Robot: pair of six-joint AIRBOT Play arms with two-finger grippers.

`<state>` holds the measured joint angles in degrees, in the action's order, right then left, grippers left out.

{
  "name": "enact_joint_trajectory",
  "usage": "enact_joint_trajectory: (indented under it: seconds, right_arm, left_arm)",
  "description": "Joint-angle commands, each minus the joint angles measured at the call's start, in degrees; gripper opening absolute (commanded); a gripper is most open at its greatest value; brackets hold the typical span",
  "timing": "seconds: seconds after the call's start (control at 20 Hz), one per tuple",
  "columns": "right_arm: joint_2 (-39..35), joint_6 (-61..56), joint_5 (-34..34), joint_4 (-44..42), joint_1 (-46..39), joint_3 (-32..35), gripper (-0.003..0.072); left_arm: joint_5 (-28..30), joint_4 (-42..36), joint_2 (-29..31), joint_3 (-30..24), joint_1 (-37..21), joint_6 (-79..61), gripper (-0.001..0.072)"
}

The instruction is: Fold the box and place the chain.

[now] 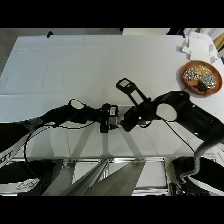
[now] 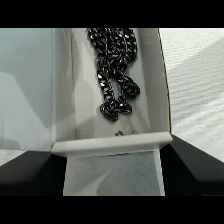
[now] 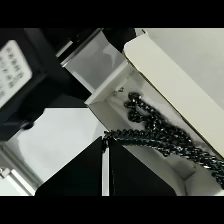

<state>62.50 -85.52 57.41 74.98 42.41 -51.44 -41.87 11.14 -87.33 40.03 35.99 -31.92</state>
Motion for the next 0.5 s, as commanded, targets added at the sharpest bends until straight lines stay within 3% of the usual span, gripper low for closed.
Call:
enact_joint_trajectory:
  seconds: [0.0, 0.05, 0.15, 0.35, 0.45]
  right_arm:
    - [3.3, -0.04, -2.16, -0.37, 0.48, 1.68, 0.0019]
    - [3.34, -0.04, -3.02, -0.39, 0.5, 2.6, 0.0021]
    - [3.34, -0.17, -4.57, -0.46, 0.48, 4.37, 0.0119]
    - [3.32, -0.15, -6.12, -1.62, -0.37, 4.5, 0.013]
    - [1.81, 0.0, -3.28, -2.34, -2.29, 3.69, 0.013]
  left_arm:
    - [0.0, 0.02, -0.02, 0.07, -0.04, 0.0, 0.0073]
    - [0.02, 0.0, -0.02, 0.04, -0.04, 0.0, 0.0073]
    - [0.02, 0.0, 0.0, 0.04, -0.04, 0.0, 0.0073]
    - [0.02, 0.0, 0.0, 0.04, -0.04, 0.0, 0.0073]
    - [0.0, 0.02, -0.02, 0.04, -0.04, 0.0, 0.0073]
